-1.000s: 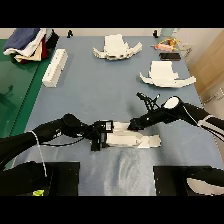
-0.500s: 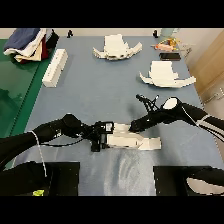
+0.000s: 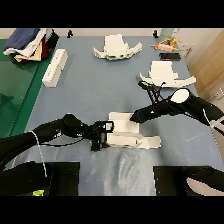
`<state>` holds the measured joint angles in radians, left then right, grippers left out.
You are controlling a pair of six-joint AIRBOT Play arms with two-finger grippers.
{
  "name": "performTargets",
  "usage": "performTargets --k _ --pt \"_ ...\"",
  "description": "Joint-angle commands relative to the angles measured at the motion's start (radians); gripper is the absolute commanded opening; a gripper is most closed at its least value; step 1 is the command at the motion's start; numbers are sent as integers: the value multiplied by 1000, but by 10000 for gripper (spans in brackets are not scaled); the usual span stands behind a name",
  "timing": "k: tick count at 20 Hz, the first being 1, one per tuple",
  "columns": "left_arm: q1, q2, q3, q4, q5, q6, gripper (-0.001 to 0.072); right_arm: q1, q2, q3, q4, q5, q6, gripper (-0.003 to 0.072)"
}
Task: Fold the box.
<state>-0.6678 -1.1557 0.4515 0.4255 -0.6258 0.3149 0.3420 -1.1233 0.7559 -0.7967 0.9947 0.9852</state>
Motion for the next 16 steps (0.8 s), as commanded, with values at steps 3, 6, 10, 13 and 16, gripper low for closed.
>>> performTargets --k 3,6,10,13,16 --pt "0 0 0 1 -5 2 424 3 177 -12 -70 114 -43 4" --pt "0 0 0 1 -5 2 423 3 296 -69 -92 226 -87 5" --pt "0 0 0 1 -5 2 424 3 429 -146 -182 280 -85 352" --pt "0 0 0 1 -5 2 423 3 466 -186 -292 276 -164 523" --pt "0 0 0 1 -5 2 423 3 462 -245 -336 226 -341 562"
